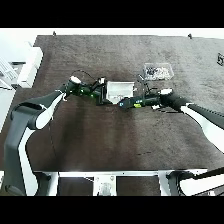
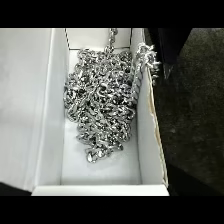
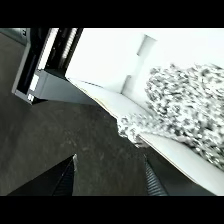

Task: Fold the box and place the chain.

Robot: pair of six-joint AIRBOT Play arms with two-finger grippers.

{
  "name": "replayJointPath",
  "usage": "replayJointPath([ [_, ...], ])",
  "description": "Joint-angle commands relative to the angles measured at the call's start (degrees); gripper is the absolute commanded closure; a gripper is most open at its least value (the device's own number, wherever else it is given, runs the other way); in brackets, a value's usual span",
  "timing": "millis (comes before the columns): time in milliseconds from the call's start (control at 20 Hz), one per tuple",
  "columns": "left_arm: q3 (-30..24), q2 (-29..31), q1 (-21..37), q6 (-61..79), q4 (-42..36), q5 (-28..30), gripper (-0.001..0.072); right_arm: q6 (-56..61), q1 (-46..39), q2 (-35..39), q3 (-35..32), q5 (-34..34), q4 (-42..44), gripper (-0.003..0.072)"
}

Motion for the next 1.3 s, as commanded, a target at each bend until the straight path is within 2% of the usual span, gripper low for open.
replayJointPath([
  [0, 0.04, 0.04, 0.04, 0.13, 0.04, -0.20, 0.0231, -1.55, -0.07, -2.71, 2.43, -1.29, 1.75, 0.0176],
  [150, 0.04, 0.04, 0.04, 0.13, 0.04, -0.17, 0.0231, -1.53, 0.24, -2.89, 4.22, -0.11, 3.78, 0.0177],
  [550, 0.04, 0.04, 0.04, 0.13, 0.04, -0.20, 0.0231, -1.27, 0.28, -2.75, 6.27, 9.62, 6.91, 0.0191],
  [800, 0.04, 0.04, 0.04, 0.13, 0.04, -0.20, 0.0231, -1.55, -0.33, -0.26, 6.97, 10.58, 8.52, 0.0192],
  [1100, 0.02, 0.04, 0.04, 0.13, 0.04, -0.20, 0.0231, -1.46, -12.13, 2.80, 6.97, 10.40, 8.48, 0.0192],
  [1200, 0.04, 0.04, 0.04, 0.13, 0.04, -0.20, 0.0231, -1.05, -16.15, 2.75, 6.36, 7.87, 8.57, 0.0193],
  [1250, 0.02, 0.04, 0.04, 0.13, 0.04, -0.20, 0.0231, -1.01, -17.38, 2.75, 5.90, 4.90, 8.57, 0.0238],
])
